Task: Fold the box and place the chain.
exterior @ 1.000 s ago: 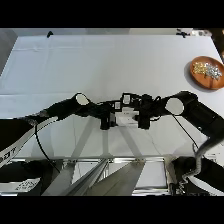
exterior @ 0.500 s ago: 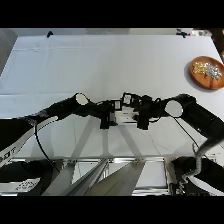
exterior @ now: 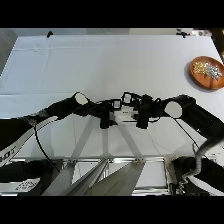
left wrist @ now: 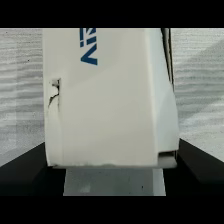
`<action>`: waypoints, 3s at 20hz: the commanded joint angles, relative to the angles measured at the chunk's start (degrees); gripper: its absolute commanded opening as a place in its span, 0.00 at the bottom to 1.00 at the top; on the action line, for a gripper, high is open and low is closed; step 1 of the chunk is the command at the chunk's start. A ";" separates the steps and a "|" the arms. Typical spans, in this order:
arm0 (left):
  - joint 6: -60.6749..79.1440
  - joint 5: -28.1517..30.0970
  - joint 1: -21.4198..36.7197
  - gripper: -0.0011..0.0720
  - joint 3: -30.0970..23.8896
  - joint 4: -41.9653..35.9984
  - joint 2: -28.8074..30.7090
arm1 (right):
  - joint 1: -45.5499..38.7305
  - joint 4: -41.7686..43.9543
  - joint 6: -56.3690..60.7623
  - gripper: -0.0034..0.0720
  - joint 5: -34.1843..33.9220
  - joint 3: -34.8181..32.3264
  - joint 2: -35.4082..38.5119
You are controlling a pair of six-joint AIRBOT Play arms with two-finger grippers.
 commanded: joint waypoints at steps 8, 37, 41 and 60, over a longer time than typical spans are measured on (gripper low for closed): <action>0.11 -0.28 -0.04 0.62 0.00 0.09 0.02 | -0.07 -0.94 1.64 0.38 -1.92 -0.17 1.22; 0.11 -0.28 -0.04 0.62 0.00 0.11 0.02 | 3.50 2.78 1.66 0.53 -2.19 -6.36 5.88; 0.13 -0.28 -0.04 0.62 0.00 0.09 0.02 | 3.50 2.51 3.17 0.52 -4.46 -6.36 8.63; 0.13 -0.28 -0.04 0.62 0.00 0.09 0.02 | 3.56 -3.43 8.50 0.06 -34.99 -30.16 21.92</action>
